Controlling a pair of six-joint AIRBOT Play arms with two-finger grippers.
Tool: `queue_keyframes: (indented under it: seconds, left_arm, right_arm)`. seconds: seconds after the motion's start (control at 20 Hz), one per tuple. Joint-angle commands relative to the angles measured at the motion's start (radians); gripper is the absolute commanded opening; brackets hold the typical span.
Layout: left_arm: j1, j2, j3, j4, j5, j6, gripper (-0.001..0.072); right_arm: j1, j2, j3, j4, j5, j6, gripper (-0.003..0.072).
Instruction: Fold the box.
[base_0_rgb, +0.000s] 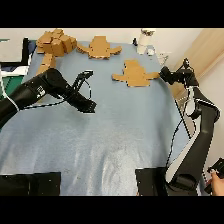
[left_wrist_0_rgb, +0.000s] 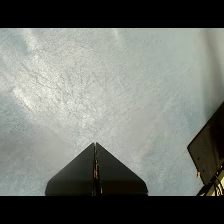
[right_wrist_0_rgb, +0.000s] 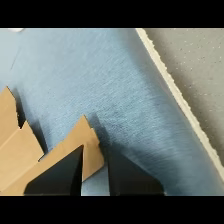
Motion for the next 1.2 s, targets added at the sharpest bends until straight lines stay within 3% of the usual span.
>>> queue_keyframes:
  seconds: [0.0,0.2,0.25,0.4,0.55,0.6,0.85,1.15]
  left_arm:
    - [0.001,0.000,0.001,0.000,0.000,0.000,0.0013]
    - [0.001,0.000,0.001,0.000,0.000,0.000,0.0013]
    - [0.001,0.000,0.001,0.000,0.000,0.000,0.0013]
    - [0.001,0.000,0.001,0.000,0.000,0.000,0.0013]
    - [0.001,0.000,0.001,0.000,0.000,0.000,0.0013]
    - [0.001,0.000,0.001,0.000,0.000,0.000,0.0013]
    - [0.001,0.000,0.001,0.000,0.000,0.000,0.0013]
    - [0.001,0.000,0.001,0.000,0.000,0.000,0.0013]
  right_arm:
    - [0.000,0.000,0.002,0.002,-0.006,0.000,0.0217]
    - [0.000,0.000,0.002,0.002,-0.030,0.000,0.0216]
    - [0.000,0.000,0.002,0.003,-0.040,0.000,0.0163]
    - [0.000,0.000,0.006,0.004,-0.076,0.000,0.0148]
    - [0.000,0.001,0.025,0.012,-0.132,0.000,0.0016]
    - [0.000,0.001,0.035,0.015,-0.161,-0.001,0.0003]
    - [0.000,0.056,0.042,0.060,-0.286,-0.074,0.0002]
    - [0.000,0.227,0.027,0.061,-0.423,-0.185,-0.0003]
